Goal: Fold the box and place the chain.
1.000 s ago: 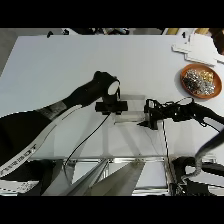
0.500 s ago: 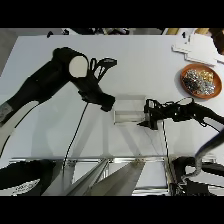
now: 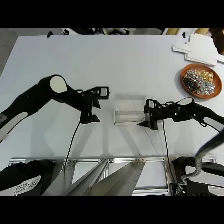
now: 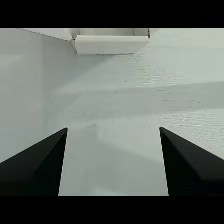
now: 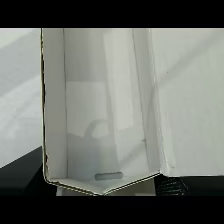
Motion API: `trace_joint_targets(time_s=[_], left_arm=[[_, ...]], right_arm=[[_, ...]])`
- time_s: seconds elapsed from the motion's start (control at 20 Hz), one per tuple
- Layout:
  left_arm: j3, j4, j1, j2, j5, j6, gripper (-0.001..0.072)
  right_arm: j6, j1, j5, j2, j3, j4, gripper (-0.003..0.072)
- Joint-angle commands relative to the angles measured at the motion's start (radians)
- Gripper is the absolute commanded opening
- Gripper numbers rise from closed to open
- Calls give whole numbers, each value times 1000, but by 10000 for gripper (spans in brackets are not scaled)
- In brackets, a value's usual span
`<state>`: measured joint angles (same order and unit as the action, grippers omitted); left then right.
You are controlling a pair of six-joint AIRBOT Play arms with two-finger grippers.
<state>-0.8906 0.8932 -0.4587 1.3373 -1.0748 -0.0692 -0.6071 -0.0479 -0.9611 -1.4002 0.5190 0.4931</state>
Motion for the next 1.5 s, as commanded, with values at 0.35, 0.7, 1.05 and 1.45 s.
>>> trace_joint_targets(time_s=[0.35, 0.7, 1.05, 1.45], left_arm=[[89, -436, -17, 232, 207, 604, 698], [89, -500, -65, 244, 208, 602, 698], [89, -500, -67, 245, 194, 547, 698], [88, -549, -92, 251, 190, 533, 697]], right_arm=[[0, 0, 0, 0, 0, 0, 317], [0, 0, 0, 0, 0, 0, 317], [0, 0, 0, 0, 0, 0, 317], [0, 0, 0, 0, 0, 0, 317]])
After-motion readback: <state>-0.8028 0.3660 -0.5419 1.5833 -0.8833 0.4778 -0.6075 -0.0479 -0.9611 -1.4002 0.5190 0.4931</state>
